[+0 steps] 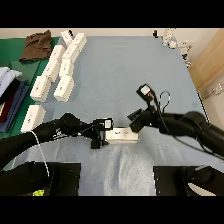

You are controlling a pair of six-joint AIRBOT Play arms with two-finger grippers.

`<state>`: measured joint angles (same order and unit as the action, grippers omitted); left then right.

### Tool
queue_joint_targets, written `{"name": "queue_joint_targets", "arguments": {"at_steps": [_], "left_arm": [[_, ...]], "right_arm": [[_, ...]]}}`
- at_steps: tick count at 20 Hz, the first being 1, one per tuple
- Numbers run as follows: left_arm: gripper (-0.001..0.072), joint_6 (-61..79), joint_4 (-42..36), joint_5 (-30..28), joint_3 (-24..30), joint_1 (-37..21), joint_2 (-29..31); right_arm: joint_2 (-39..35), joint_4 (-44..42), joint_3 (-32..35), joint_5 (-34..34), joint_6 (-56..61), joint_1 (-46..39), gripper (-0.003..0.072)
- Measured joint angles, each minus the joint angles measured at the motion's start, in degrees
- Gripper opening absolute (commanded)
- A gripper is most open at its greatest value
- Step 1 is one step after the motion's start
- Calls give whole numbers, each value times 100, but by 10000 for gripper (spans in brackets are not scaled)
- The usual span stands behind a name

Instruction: Fold the box.

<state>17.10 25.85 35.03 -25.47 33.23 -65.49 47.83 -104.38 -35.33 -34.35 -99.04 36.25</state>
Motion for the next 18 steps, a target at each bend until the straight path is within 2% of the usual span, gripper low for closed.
{"name": "queue_joint_targets", "arguments": {"at_steps": [3,6,9,12,18], "left_arm": [[457,0,0,0,2,0,0],[458,-173,7,2,-11,-22,17],[458,-997,238,-9,-48,-225,201],[458,-2214,944,87,-59,-739,627],[458,-4649,2461,374,-66,-2540,1484]], "right_arm": [[619,1231,-715,-1373,1895,-927,7],[988,1832,-1049,-2264,3106,-1626,7],[1132,2100,-1174,-2673,3637,-1974,7],[1191,2216,-1220,-2852,3877,-2109,7],[1217,2304,-1246,-2966,4015,-2184,7]]}}
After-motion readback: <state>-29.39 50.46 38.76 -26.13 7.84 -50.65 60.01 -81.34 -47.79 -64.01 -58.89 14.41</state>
